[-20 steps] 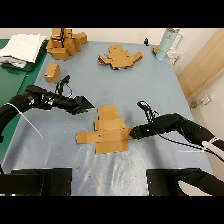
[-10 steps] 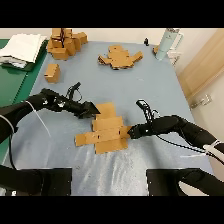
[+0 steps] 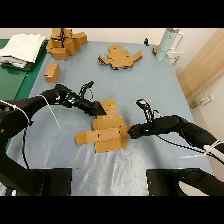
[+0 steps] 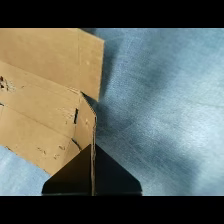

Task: Fold the box.

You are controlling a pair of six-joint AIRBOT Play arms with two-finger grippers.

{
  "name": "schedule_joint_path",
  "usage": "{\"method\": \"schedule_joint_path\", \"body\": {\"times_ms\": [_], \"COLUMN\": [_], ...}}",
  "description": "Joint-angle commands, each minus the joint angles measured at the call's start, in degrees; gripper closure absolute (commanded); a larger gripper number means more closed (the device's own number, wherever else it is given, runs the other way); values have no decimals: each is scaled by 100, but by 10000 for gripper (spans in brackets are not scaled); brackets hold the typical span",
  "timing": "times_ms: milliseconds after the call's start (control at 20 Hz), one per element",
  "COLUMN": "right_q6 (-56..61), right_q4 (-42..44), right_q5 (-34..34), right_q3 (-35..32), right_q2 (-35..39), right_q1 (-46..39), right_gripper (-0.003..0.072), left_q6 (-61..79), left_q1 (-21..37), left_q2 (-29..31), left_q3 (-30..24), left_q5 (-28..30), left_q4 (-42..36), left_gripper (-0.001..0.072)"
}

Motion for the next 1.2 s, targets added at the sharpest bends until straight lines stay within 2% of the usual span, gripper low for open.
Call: {"method": "schedule_joint_path", "body": {"times_ms": [0,50,200,700,750,800,850,900,950,1000,1050,1150], "right_q6": [0,0,0,153,153,153,153,153,153,155,153,153], "right_q4": [-9,-9,-9,-4,-7,-7,-7,-7,-7,-7,-9,-11], "right_q5": [-4,-4,-2,214,214,214,212,214,214,212,212,212], "right_q3": [-4,-4,-4,-2,-2,-2,-2,-2,-2,-2,-2,-2], "right_q2": [4,4,4,0,-2,-7,-7,-7,-7,-7,-7,-7], "right_q1": [4,4,4,2,2,2,2,2,2,2,2,2], "right_gripper": [683,682,682,679,679,679,679,680,680,680,680,680], "left_q6": [155,173,304,542,726,778,785,791,789,789,789,787], "left_q1": [2,2,4,2,4,4,11,11,11,11,11,11], "left_q2": [-90,-90,-90,-90,-90,-90,-90,-90,-90,-90,-90,-90], "left_q3": [131,131,131,131,131,131,136,157,216,306,400,575], "left_q5": [-326,-374,-400,-367,-367,-348,-343,-341,-326,-323,-321,-317], "left_q4": [109,170,203,157,160,160,160,210,372,566,708,761], "left_gripper": [566,639,694,691,533,264,241,241,271,417,483,482]}}
